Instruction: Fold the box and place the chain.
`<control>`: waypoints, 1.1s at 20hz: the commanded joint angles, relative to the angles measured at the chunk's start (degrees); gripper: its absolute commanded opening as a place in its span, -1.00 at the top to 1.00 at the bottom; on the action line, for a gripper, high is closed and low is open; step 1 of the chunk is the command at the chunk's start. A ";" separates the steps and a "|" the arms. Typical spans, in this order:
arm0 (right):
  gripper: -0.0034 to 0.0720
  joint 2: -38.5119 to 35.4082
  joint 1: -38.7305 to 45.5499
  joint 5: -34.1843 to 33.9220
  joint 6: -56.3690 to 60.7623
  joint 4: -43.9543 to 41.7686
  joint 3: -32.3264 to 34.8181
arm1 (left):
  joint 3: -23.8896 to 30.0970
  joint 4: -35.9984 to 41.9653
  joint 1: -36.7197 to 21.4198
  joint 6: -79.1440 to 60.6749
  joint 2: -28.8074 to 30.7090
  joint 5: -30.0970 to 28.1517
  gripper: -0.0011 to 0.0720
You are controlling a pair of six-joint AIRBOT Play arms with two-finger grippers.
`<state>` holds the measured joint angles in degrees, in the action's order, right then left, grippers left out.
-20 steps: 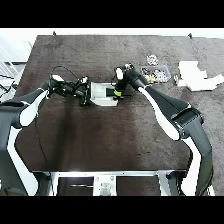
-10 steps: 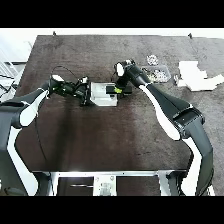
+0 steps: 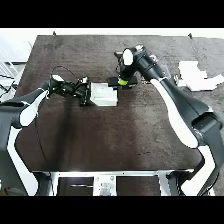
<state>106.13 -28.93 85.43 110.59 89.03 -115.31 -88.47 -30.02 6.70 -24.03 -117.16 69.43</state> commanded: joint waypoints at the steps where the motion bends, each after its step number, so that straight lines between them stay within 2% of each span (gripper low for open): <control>1: -0.34 -5.44 2.82 -1.55 -9.44 8.70 -0.04 | 0.02 0.00 -0.02 0.02 0.02 0.07 -0.33; 3: -0.34 -6.56 7.15 -3.67 -12.52 11.08 -0.04 | 0.02 0.00 -0.02 0.02 0.02 0.07 -0.33; 6: -0.34 -4.72 15.61 -9.03 -15.98 10.14 0.07 | 0.02 0.00 -0.02 0.02 0.02 0.07 -0.33; 10: -0.33 1.51 24.90 -16.90 -22.18 1.77 0.04 | 0.02 0.00 -0.02 0.02 0.02 0.04 -0.33; 11: -0.27 3.10 26.10 -19.08 -24.87 -1.29 0.04 | 0.02 0.02 -0.02 0.00 0.02 0.04 -0.33; 14: -0.25 6.51 27.15 -24.44 -28.83 -5.55 0.04 | 0.02 0.02 -0.02 0.02 0.02 0.07 -0.33; 19: -0.07 9.92 27.17 -24.33 -29.88 -6.58 0.04 | 0.02 0.00 -0.02 0.00 0.02 0.04 -0.33; 22: -0.06 11.19 27.10 -23.52 -30.27 -7.23 0.04 | 0.02 0.00 -0.02 0.00 0.02 0.02 -0.33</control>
<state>115.85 -1.98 61.84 81.23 83.15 -115.24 -88.47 -30.02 6.70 -24.01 -117.16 69.49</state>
